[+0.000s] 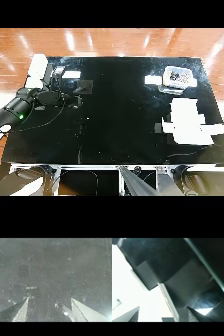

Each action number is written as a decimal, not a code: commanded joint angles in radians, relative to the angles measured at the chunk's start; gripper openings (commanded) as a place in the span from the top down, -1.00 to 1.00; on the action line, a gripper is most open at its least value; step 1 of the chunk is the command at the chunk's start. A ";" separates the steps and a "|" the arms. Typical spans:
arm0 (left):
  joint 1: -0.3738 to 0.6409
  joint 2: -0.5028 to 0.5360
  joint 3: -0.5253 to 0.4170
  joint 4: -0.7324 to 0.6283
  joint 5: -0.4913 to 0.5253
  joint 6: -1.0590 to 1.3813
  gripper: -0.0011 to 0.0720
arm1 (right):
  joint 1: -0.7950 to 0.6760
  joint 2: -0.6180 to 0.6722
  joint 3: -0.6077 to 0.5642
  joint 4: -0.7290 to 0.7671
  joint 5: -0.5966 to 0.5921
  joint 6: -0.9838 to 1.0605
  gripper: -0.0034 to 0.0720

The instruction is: Fold the box and place the chain.

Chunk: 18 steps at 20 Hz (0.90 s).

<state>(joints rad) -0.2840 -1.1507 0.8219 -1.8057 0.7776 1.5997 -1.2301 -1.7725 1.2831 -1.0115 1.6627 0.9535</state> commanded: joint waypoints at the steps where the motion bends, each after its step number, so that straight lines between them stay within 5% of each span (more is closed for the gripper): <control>1: 0.000 -0.001 0.000 -0.005 -0.003 0.000 -0.77 | 0.075 -0.062 0.023 -0.019 0.059 0.026 -0.98; 4: 0.000 -0.001 0.000 -0.010 -0.003 0.000 -0.77 | 0.160 -0.064 0.024 -0.161 0.055 0.057 -0.98; 8: -0.002 -0.001 0.000 -0.010 -0.003 0.000 -0.77 | 0.230 -0.064 0.022 -0.140 0.087 0.064 -0.96; 9: -0.002 -0.001 0.000 -0.010 -0.004 0.000 -0.77 | 0.245 -0.064 0.019 -0.131 0.094 0.061 -0.26; 10: -0.001 -0.001 0.000 -0.010 -0.003 0.000 -0.77 | 0.257 -0.064 0.016 -0.105 0.096 0.024 0.91; 18: -0.001 -0.001 0.000 -0.008 -0.007 0.000 -0.77 | 0.432 0.130 -0.098 0.077 0.075 -0.032 0.83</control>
